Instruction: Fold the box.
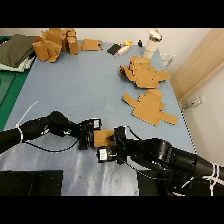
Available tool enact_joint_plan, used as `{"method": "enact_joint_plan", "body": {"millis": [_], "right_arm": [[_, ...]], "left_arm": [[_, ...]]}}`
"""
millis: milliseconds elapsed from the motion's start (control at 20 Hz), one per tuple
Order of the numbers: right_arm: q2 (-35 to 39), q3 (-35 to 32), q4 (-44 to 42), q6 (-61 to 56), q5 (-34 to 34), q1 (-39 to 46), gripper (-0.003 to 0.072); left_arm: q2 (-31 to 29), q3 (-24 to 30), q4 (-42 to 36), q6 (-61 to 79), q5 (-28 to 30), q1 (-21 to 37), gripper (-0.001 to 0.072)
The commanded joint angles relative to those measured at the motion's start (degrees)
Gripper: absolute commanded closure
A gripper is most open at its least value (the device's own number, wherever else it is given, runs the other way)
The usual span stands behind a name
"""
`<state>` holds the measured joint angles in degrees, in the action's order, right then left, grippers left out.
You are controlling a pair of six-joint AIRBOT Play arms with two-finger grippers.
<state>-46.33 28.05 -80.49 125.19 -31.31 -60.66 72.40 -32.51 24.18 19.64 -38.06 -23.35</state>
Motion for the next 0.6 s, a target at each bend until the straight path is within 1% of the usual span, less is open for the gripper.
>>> {"method": "enact_joint_plan", "body": {"millis": [0,200,300,550], "right_arm": [[-1.4,-0.2,3.9,-0.1,2.6,-0.4,0.0262],[-4.3,-0.1,6.0,-0.8,5.9,-0.4,0.0262],[-4.9,-0.1,6.1,-0.8,6.2,-0.4,0.0262],[-5.1,0.0,9.7,-1.4,6.2,-0.4,0.0266]], "left_arm": [[0.0,0.0,0.0,0.0,0.0,0.0,0.0257],[0.0,0.0,0.0,0.0,0.0,0.0,0.0257],[0.0,0.0,0.0,0.0,0.0,0.0,0.0257],[0.0,0.0,0.0,0.0,0.0,0.0,0.0257]]}}
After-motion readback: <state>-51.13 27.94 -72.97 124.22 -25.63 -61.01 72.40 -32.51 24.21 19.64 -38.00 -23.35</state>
